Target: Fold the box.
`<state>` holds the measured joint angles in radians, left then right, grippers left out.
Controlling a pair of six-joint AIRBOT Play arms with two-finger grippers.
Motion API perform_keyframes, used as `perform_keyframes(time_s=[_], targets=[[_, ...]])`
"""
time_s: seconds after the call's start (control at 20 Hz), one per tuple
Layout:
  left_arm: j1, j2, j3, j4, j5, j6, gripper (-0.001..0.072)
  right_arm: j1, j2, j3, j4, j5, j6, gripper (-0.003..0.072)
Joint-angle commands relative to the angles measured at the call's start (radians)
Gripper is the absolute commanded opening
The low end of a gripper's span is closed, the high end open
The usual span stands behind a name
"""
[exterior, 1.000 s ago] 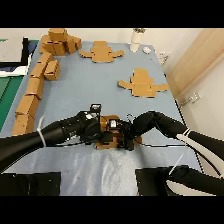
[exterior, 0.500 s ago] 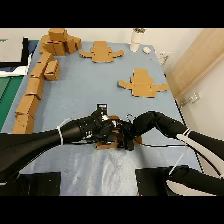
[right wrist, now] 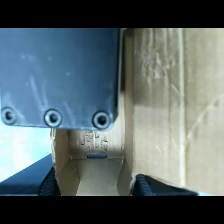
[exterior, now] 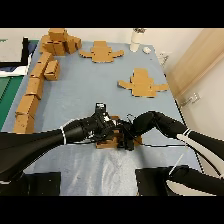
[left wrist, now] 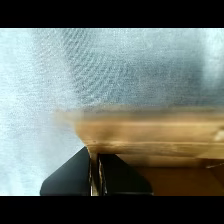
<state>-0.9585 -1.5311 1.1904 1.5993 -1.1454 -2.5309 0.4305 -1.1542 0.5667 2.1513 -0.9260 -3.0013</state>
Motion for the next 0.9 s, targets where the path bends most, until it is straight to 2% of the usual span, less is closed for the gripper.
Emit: perform_keyframes(time_s=[0.0,0.2,0.25,0.3,0.35,0.85], targets=[[-0.008,-0.003,0.001,-0.005,0.023,0.005,0.0017,0.000,0.000,0.001,-0.001,0.000,-0.003,0.0502],[-0.008,-0.002,0.001,-0.014,0.005,0.006,0.0019,0.000,0.000,0.001,-0.001,0.000,-0.003,0.0501],[-0.008,-0.002,0.001,-0.026,0.005,0.011,0.0136,0.000,0.000,0.001,-0.001,0.001,-0.003,0.0502],[-0.008,-0.002,0.001,-0.032,0.005,0.013,0.0425,0.000,0.000,0.001,-0.001,0.000,-0.003,0.0501],[-0.008,-0.001,0.001,-0.032,0.003,0.014,0.0509,0.000,0.000,0.001,-0.001,0.001,-0.003,0.0501],[-0.006,-0.004,0.001,0.017,-0.022,-0.002,0.0506,0.000,0.000,0.001,-0.001,0.000,-0.003,0.0501]])
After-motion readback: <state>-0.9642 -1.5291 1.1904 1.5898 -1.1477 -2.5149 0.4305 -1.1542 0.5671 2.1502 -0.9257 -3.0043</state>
